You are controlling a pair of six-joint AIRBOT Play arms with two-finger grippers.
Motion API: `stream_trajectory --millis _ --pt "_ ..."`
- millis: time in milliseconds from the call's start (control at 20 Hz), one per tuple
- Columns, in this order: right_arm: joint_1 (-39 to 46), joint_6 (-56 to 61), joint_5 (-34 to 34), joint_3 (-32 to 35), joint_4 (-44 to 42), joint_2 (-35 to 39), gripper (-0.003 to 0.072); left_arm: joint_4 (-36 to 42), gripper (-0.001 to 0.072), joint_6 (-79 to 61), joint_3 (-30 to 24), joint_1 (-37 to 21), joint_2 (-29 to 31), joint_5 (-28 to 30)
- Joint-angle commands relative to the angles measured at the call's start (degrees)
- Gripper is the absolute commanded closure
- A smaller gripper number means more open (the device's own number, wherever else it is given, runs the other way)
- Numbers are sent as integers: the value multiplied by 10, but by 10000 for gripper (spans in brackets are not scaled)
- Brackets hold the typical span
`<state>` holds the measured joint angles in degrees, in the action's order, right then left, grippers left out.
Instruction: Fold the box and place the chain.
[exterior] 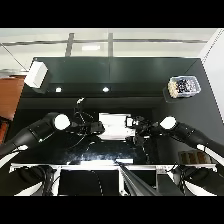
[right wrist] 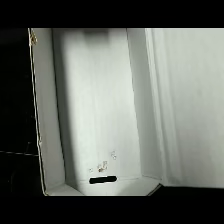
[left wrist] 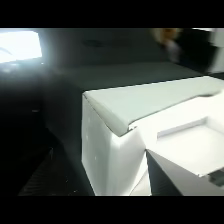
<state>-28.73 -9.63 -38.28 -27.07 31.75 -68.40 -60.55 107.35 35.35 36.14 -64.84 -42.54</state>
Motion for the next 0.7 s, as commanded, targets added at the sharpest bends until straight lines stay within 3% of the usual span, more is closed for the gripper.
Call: stream_trajectory --millis 0,50,200,350,650 --pt "0 0 0 0 0 0 225 -205 71 167 48 51 -8 -31" --pt "0 0 0 0 0 0 225 -230 119 184 62 63 -16 -51" --pt "0 0 0 0 0 0 225 -250 122 203 101 90 -49 -96" --pt "0 0 0 0 0 0 225 -262 342 222 126 117 -83 -104" --pt "0 0 0 0 0 0 225 -262 363 271 137 135 -111 -105"
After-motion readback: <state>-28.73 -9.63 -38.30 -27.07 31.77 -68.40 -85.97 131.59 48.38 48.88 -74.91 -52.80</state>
